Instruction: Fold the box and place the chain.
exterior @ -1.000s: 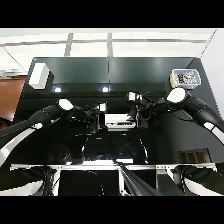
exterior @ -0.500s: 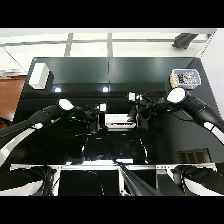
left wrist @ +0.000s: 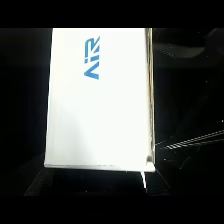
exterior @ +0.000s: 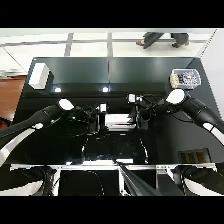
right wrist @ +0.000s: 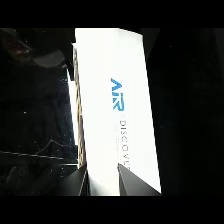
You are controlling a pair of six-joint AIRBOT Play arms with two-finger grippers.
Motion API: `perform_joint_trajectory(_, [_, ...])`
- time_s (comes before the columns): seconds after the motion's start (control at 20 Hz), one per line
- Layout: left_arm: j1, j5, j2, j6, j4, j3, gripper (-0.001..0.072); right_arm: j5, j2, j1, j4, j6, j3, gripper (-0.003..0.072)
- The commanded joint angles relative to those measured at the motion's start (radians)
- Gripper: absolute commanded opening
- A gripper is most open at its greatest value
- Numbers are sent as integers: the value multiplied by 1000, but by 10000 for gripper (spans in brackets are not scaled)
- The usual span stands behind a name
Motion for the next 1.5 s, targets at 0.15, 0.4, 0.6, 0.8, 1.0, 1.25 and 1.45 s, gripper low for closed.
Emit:
perform_joint_trajectory(0.15, [0,1,-1,0,0,0,465,-2,0,0,-5,1,-4,318])
perform_joint_trajectory(0.4, [0,1,-1,0,0,0,465,-18,0,0,-5,16,-27,318])
perform_joint_trajectory(0.6, [0,1,-1,0,0,0,465,-19,8,-6,78,94,-36,318])
perform_joint_trajectory(0.8, [0,1,-1,0,0,0,465,8,80,-55,93,247,-25,318])
perform_joint_trajectory(1.0, [0,1,-1,0,0,0,465,66,102,-98,132,736,-44,100])
perform_joint_trajectory(1.25, [0,1,-1,0,0,0,465,-81,27,-16,331,808,-95,16])
perform_joint_trajectory(1.45, [0,1,-1,0,0,0,465,-89,-90,-17,274,809,-96,16])
